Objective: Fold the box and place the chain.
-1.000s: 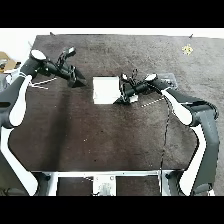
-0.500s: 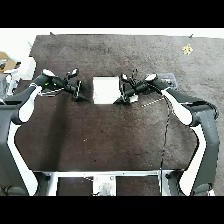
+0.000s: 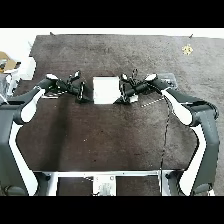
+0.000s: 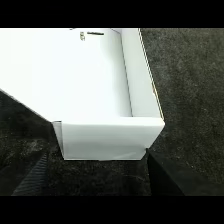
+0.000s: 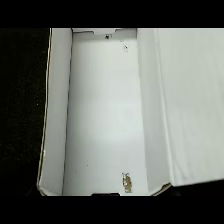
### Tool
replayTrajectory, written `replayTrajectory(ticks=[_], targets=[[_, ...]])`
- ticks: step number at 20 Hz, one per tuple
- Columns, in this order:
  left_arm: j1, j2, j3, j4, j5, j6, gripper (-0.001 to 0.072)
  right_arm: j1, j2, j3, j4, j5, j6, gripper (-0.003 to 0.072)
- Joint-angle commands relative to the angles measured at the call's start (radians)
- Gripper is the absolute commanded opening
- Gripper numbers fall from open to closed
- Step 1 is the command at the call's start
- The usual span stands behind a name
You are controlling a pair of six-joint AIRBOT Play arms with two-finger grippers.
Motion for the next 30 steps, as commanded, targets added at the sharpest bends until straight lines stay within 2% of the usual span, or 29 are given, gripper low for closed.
replayTrajectory(ticks=[1,8,14,19,30], targets=[[-0.001,0.000,-0.002,-0.013,-0.023,0.004,0.0720,0.000,0.000,0.000,0.000,0.000,0.000,0.0428],[-0.001,0.000,-0.002,-0.013,-0.026,-0.003,0.0720,0.000,0.000,0.000,0.000,0.000,0.000,0.0428],[-0.043,0.000,-0.002,-0.003,0.072,-0.004,0.0720,0.000,0.000,0.000,0.000,0.000,0.000,0.0428],[-0.074,0.000,-0.002,-0.009,0.091,-0.003,0.0720,0.000,0.000,0.000,0.000,0.000,0.000,0.0428],[-0.076,-0.020,-0.004,-0.011,0.101,-0.003,0.0720,0.000,0.000,0.000,0.000,0.000,0.000,0.0428]])
